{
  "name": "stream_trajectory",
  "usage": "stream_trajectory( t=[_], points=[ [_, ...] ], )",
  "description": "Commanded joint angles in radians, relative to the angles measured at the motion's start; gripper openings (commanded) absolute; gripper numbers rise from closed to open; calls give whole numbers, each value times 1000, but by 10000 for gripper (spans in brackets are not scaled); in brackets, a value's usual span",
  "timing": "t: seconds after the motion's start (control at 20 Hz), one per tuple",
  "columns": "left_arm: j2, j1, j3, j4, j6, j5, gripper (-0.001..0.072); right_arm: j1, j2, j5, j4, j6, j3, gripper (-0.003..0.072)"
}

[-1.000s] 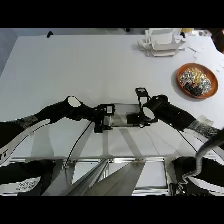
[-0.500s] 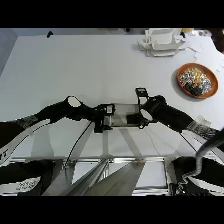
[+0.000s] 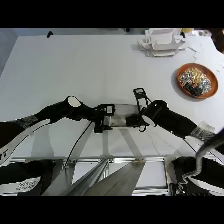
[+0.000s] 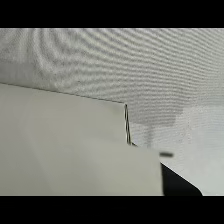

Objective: Fold the box and place the chain.

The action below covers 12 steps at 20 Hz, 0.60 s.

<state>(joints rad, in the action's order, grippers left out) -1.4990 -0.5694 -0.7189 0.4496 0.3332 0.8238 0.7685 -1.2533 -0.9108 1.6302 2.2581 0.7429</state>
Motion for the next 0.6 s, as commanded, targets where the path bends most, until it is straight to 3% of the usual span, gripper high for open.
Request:
stream_trajectory(
  t=[0.0, 0.15, 0.55],
  points=[
    [0, 0, 0, 0, 0, 0, 249, 3, 16, 29, 20, 35, -43, 216],
    [0, 0, 0, 0, 0, 0, 249, 3, 15, 27, 35, 50, -43, 115],
    [0, 0, 0, 0, 0, 0, 249, 2, -14, 12, 66, 98, -43, 107]
  ],
)
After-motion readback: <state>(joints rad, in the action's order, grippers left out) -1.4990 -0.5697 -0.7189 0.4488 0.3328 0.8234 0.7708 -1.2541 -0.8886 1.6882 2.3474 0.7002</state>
